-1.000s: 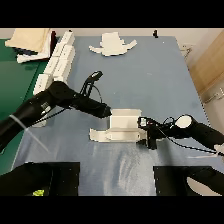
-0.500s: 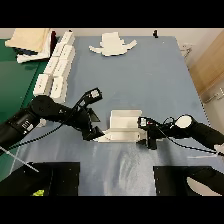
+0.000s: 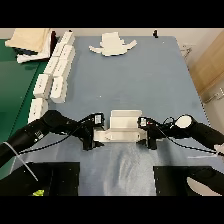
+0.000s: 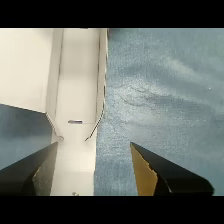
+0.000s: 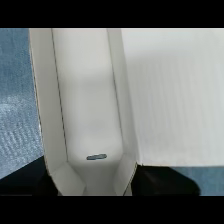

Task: Fold the box.

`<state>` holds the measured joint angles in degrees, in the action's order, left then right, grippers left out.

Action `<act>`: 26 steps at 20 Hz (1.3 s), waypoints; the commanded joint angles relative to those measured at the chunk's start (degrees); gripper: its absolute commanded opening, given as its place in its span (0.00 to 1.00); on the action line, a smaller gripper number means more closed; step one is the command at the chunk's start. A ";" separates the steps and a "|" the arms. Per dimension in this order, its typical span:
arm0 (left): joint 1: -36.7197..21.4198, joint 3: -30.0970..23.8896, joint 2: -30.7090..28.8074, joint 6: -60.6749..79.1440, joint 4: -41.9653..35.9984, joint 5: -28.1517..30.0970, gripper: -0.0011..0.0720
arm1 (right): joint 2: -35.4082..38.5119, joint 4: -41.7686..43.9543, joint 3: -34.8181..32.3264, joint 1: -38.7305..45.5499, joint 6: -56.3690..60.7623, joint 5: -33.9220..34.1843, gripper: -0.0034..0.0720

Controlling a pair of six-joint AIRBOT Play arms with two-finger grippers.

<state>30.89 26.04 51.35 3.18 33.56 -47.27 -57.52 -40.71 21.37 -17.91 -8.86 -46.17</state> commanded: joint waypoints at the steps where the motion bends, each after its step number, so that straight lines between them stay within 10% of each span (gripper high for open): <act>1: 0.92 -0.96 4.57 6.67 -4.26 4.57 0.96 | 0.04 0.00 0.04 -0.02 0.00 0.00 0.77; 9: 1.03 0.15 8.26 7.67 -6.88 8.00 0.94 | 0.04 0.00 0.07 -0.02 0.00 0.00 0.77; 11: 1.75 0.37 9.16 10.43 -8.87 7.80 0.64 | 0.04 0.00 0.04 -0.02 0.00 -0.02 0.77; 13: 3.02 0.57 10.16 12.33 -10.69 7.72 0.63 | 0.04 0.00 0.04 -0.02 0.00 -0.02 0.77; 15: 3.78 0.68 10.62 13.31 -10.86 7.98 0.32 | 0.04 0.00 0.04 -0.02 0.00 -0.02 0.77; 23: 4.59 0.66 10.80 18.23 -18.51 10.56 0.32 | 0.04 0.00 0.04 -0.02 0.00 0.00 0.77; 26: 5.88 0.66 10.91 18.60 -18.99 10.93 0.15 | 0.04 0.00 0.04 -0.02 0.00 -0.02 0.77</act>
<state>35.83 26.65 62.15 20.27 16.67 -37.19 -57.52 -40.75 21.37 -17.89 -8.86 -46.15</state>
